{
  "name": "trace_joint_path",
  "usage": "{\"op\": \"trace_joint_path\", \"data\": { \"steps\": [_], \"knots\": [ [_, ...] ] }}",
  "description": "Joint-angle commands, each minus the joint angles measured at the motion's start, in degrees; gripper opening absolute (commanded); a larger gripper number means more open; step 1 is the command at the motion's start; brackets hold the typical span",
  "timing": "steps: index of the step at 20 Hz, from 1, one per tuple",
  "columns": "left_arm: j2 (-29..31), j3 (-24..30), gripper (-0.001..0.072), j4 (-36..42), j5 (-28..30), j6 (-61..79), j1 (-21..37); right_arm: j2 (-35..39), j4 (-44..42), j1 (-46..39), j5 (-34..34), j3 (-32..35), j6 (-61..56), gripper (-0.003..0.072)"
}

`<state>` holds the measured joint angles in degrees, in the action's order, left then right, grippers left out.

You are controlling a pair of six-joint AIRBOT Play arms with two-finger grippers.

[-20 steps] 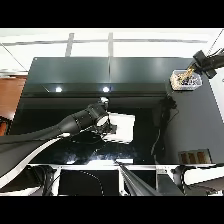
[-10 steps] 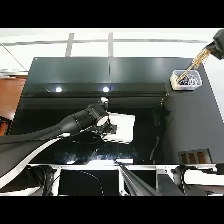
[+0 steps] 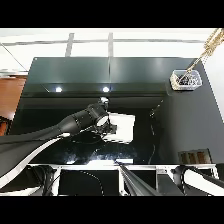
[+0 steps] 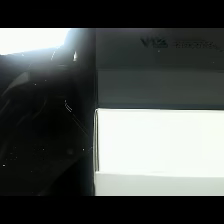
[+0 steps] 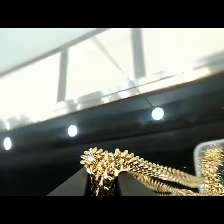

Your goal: Fold the box and place the chain.

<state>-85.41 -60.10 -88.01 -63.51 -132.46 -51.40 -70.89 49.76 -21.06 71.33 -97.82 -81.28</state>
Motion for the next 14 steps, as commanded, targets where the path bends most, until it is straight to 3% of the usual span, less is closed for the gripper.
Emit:
{"op": "trace_joint_path", "data": {
  "steps": [1, 9, 14],
  "knots": [
    [0.0, -0.1, 0.0031, 0.0, 0.0, 0.0, 0.0, 7.3, -2.3, 3.1, 7.3, 1.7, 9.3, 0.0042],
    [0.0, -0.1, 0.0031, 0.0, 0.0, 0.0, 0.0, 22.3, -5.8, 16.1, 18.5, 24.1, 19.9, 0.0041],
    [0.0, -0.1, 0.0031, 0.0, 0.0, 0.0, 0.0, 23.7, -10.7, 26.9, 15.5, 38.3, 20.1, 0.0041]
  ]
}}
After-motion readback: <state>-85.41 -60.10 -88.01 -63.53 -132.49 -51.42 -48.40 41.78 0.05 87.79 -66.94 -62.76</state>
